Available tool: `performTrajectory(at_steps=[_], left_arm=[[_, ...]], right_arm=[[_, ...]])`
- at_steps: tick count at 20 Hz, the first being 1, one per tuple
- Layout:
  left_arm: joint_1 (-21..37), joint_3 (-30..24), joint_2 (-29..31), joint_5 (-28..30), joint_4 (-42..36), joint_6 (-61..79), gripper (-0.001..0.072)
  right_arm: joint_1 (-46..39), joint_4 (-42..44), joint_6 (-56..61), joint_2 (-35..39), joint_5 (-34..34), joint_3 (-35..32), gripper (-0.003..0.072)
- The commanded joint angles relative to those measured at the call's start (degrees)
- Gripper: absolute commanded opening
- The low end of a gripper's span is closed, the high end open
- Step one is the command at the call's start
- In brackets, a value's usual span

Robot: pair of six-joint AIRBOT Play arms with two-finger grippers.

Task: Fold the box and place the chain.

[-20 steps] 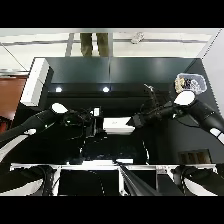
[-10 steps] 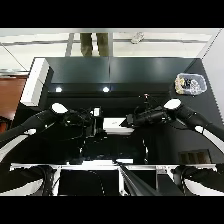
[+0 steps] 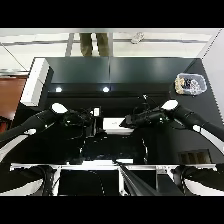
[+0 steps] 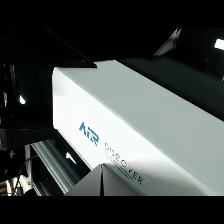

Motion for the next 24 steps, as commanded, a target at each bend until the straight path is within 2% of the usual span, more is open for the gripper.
performTrajectory(at_steps=[1,5,7,8,9,10,12,14,17,20,22,24], left_arm=[[-0.02,0.0,-0.04,-0.02,-0.04,0.0,0.0389],[-0.02,0.0,-0.04,-0.02,-0.09,0.0,0.0389],[0.07,0.0,0.0,-0.02,-0.07,0.0,0.0394],[0.15,0.0,0.17,0.09,-0.02,0.0,0.0424],[0.33,0.0,0.68,0.02,-0.02,0.0,0.0514],[0.59,0.0,1.62,0.31,0.39,-0.07,0.072],[1.88,0.0,4.59,0.07,3.41,-1.81,0.072],[3.56,0.02,8.48,-0.7,6.47,-9.62,0.072],[2.29,0.61,11.65,-2.89,5.6,-13.79,0.0719],[-4.28,4.46,9.49,-0.79,5.66,-16.46,0.0716],[-8.11,8.7,5.55,1.38,6.21,-20.5,0.0715],[-9.99,13.62,0.35,-0.2,7.52,-24.35,0.0715]], right_arm=[[-0.31,-0.83,-0.61,0.17,0.48,-0.02,0.0009],[-4.42,-3.43,-0.33,4.28,9.22,2.73,0.0009],[-8.11,-5.44,1.84,9.07,12.28,5.25,0.0009],[-10.47,-5.86,2.78,12.0,13.29,6.36,0.0009],[-12.85,-6.27,3.23,14.8,14.27,7.23,0.0009],[-15.8,-7.08,3.93,17.84,15.3,7.85,0.0009],[-21.73,-10.78,5.7,23.39,17.25,8.11,0.0009],[-27.26,-16.87,8.13,27.56,19.69,8.07,0.0009],[-31.56,-21.75,9.55,29.99,20.2,8.0,0.0009],[-31.5,-21.07,9.55,29.99,16.39,8.0,0.0009],[-31.5,-21.05,9.57,29.99,16.0,8.0,0.0009],[-31.52,-21.07,9.57,29.99,16.55,8.0,0.0009]])
